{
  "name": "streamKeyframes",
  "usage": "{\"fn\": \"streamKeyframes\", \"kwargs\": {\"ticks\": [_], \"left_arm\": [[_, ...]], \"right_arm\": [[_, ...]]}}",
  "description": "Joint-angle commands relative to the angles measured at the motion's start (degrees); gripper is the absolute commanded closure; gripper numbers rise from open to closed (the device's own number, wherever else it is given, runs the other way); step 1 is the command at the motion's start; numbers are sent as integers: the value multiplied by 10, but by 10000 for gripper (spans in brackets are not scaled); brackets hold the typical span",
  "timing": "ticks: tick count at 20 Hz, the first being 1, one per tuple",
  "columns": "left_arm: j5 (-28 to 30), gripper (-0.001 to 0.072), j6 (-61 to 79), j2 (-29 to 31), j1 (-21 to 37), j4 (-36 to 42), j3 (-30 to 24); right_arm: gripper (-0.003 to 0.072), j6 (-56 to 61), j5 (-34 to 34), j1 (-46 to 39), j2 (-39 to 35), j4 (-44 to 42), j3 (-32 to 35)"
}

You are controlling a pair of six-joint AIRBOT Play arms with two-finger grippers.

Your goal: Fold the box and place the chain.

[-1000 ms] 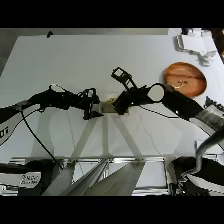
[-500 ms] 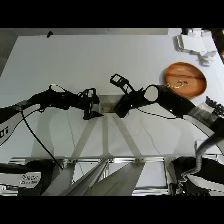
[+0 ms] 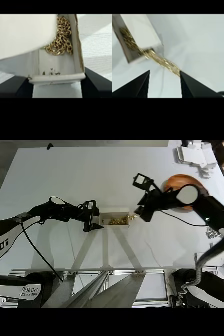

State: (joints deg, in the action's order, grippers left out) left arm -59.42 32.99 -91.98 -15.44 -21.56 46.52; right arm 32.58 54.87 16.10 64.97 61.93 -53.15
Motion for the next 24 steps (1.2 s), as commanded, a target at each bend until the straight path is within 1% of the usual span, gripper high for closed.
{"fn": "streamKeyframes", "kwargs": {"ticks": [1,2,3,8,10,13,16,17,18,19,21,23,24], "left_arm": [[0,394,0,0,0,0,0],[0,394,0,0,0,0,0],[0,394,0,0,0,0,0],[0,394,0,0,0,0,0],[0,394,0,0,0,0,0],[0,394,0,0,0,0,0],[0,394,0,0,0,0,0],[0,394,0,0,0,0,0],[0,394,0,0,0,0,0],[0,394,0,0,0,0,0],[0,394,0,0,0,0,0],[0,394,0,0,0,0,0],[0,394,0,0,0,0,0]], "right_arm": [[219,-141,31,-87,5,12,0],[127,-186,25,-97,18,12,0],[102,-231,25,-102,37,12,0],[105,-357,23,-101,156,5,0],[106,-376,23,-101,194,-1,-7],[112,-374,28,-96,242,-13,-41],[114,-374,9,-86,257,-21,-58],[152,-374,-1,-83,258,-20,-58],[169,-374,-3,-83,259,-22,-58],[203,-374,-2,-83,261,-20,-58],[511,-373,18,-83,266,-17,-58],[646,-373,44,-83,272,-15,-58],[675,-370,58,-83,272,-14,-58]]}}
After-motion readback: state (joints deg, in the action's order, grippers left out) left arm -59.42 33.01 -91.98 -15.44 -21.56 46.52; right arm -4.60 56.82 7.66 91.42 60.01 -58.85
